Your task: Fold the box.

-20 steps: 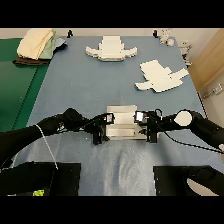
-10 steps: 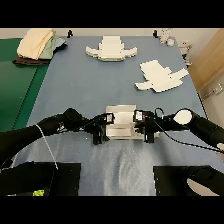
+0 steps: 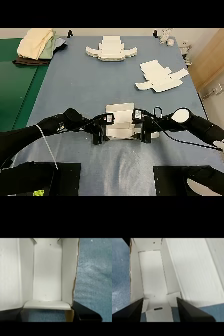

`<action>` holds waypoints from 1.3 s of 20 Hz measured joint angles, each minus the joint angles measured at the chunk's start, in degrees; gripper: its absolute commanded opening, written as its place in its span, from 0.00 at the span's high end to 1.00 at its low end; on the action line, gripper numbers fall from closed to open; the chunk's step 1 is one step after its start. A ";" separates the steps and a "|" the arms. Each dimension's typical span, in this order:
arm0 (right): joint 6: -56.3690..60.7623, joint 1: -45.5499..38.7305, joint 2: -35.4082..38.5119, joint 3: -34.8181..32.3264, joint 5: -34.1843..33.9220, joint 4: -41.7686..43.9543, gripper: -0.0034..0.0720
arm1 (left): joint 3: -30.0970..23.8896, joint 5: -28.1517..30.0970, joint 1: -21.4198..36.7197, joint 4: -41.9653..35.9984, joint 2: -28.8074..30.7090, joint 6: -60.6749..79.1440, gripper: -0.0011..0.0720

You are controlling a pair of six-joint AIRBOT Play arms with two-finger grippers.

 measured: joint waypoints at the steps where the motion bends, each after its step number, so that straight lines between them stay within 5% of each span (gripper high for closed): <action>1: -0.35 0.00 -0.17 0.00 0.00 0.44 0.04 | 0.00 0.02 0.00 0.00 0.00 0.00 0.36; 4: 0.00 0.04 -0.02 0.02 0.28 0.00 0.09 | 0.00 0.00 0.00 -0.02 0.00 -0.02 0.36; 7: 6.49 0.07 1.73 0.04 1.01 -4.85 0.76 | 0.00 0.00 0.00 -0.11 0.00 -0.15 0.36; 9: 16.48 -0.07 3.52 0.13 1.40 -11.23 0.95 | 0.00 0.00 0.00 -0.11 0.00 -0.13 0.36; 15: 71.91 -3.65 9.66 2.36 3.91 -43.58 0.95 | 0.00 0.02 0.00 -0.11 0.00 -0.09 0.36; 17: 85.42 -8.09 9.92 2.82 6.23 -48.48 0.95 | 0.00 0.00 0.00 -0.11 0.00 -0.07 0.36; 20: 93.72 -15.41 7.34 3.13 8.57 -44.59 0.95 | 0.00 0.00 0.00 -0.11 0.00 -0.04 0.36; 26: 86.93 -21.84 -1.75 3.26 11.80 -23.41 0.96 | 0.00 0.00 0.00 -0.09 0.00 -0.02 0.36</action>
